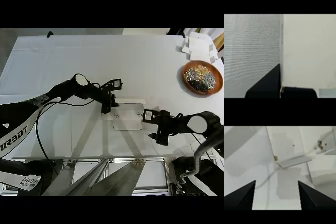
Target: Fold the box and place the chain.
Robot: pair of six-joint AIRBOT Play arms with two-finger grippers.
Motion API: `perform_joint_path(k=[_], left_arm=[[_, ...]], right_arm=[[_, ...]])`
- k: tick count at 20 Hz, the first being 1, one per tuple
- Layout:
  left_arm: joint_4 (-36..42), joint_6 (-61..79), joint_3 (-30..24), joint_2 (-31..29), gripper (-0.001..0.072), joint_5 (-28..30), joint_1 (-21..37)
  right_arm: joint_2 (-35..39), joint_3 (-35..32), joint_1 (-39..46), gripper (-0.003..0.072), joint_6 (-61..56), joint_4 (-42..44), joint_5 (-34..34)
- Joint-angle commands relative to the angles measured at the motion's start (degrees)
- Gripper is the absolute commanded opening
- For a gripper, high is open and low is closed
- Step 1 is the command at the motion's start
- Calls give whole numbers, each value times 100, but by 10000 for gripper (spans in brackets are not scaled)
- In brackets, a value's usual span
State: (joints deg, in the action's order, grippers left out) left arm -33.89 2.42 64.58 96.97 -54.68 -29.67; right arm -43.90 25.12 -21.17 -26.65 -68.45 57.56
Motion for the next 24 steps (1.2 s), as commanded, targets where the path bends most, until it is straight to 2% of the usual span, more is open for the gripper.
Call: perform_joint_path(k=[1,6,13,18,22,24], left_arm=[[-2,2,-2,2,11,0,-4],[-2,2,-2,2,11,0,-4],[-2,2,-2,2,11,0,-4],[-2,2,-2,2,11,0,-4],[-2,2,-2,2,11,0,-7],[-2,2,-2,2,11,0,-4]], right_arm=[[-2,-385,-33,585,345,-166,-601],[-2,-411,-374,585,422,-125,-1338],[-4,-859,-938,578,422,-15,-1674],[-4,-863,-994,578,420,-33,-2376],[17,-861,-1008,578,422,-68,-2413],[221,-861,-1270,578,426,-76,-2420]])
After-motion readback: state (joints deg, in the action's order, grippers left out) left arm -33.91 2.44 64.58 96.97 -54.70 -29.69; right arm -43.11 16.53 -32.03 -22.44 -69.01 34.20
